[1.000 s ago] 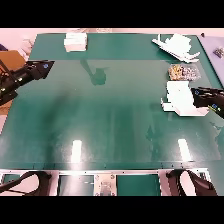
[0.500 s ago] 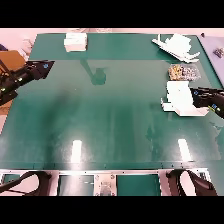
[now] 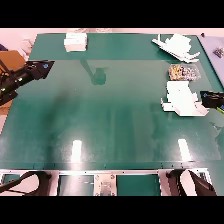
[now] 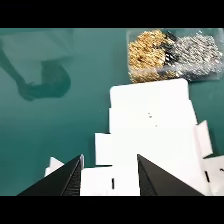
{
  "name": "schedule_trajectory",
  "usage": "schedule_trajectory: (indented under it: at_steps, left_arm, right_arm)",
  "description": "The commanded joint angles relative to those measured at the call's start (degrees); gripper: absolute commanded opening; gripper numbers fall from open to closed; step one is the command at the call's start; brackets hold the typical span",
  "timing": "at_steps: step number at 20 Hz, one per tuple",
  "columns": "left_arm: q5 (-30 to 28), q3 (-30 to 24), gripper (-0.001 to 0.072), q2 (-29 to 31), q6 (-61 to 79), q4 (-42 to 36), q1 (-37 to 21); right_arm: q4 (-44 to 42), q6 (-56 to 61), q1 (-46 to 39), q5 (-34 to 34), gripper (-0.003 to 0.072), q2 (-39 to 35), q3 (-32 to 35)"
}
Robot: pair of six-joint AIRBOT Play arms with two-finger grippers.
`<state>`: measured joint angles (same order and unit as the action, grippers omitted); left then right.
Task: Fold the box and place the chain.
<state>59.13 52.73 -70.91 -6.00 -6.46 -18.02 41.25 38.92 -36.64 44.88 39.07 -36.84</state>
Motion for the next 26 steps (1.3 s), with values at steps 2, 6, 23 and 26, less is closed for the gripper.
schedule_trajectory:
  at_steps: [2, 6, 23, 26]
  left_arm:
    - [0.0, 0.0, 0.0695, 0.0, 0.0, 0.0, 0.0]
    - [-0.1, 0.0, 0.0695, 0.0, 0.0, 0.0, 0.0]
    - [0.3, 0.0, 0.0696, 0.0, 0.0, 0.0, 0.0]
    - [0.3, 0.0, 0.0695, 0.0, 0.0, 0.0, 0.0]
  right_arm:
    - [10.6, 7.5, -2.1, 1.7, 0.0437, 4.3, -5.7]
    - [14.4, 9.6, -4.0, 7.7, 0.0439, 12.2, -14.6]
    - [28.0, 9.7, -6.5, 20.8, 0.0485, 44.5, -40.9]
    - [32.5, 10.4, -4.3, 21.6, 0.0488, 47.7, -46.5]
